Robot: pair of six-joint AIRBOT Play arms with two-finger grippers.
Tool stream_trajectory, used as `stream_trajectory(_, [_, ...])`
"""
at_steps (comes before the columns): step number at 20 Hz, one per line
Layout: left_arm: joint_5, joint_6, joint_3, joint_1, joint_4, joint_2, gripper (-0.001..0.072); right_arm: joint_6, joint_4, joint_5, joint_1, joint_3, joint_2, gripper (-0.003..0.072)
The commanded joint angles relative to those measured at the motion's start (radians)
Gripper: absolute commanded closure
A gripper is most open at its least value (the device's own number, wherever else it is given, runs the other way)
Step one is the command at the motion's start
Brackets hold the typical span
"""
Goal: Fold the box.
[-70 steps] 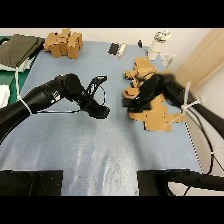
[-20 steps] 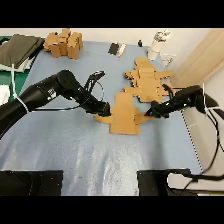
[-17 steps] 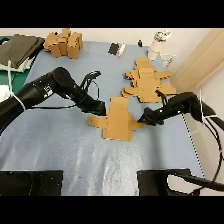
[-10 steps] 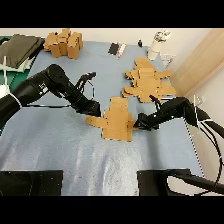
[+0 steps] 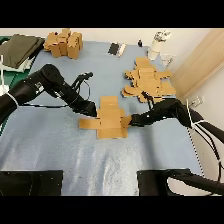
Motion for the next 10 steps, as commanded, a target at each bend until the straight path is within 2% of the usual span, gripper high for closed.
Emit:
stream_trajectory(1, [-0.003,0.087,-0.063,0.102,-0.072,-0.001,0.0185,-0.096,0.010,0.091,0.119,-0.049,0.075,0.0687])
stream_trajectory(3, [-0.006,0.124,-0.124,0.186,-0.119,-0.001,0.0154,-0.095,0.011,0.111,0.164,-0.102,0.148,0.0687])
stream_trajectory(6, [0.003,0.208,-0.173,0.277,-0.167,-0.025,0.0154,-0.078,0.010,0.094,0.201,-0.151,0.234,0.0688])
stream_trajectory(10, [-0.006,0.315,-0.173,0.295,-0.264,-0.141,0.0157,-0.040,0.010,0.060,0.214,-0.154,0.280,0.0687])
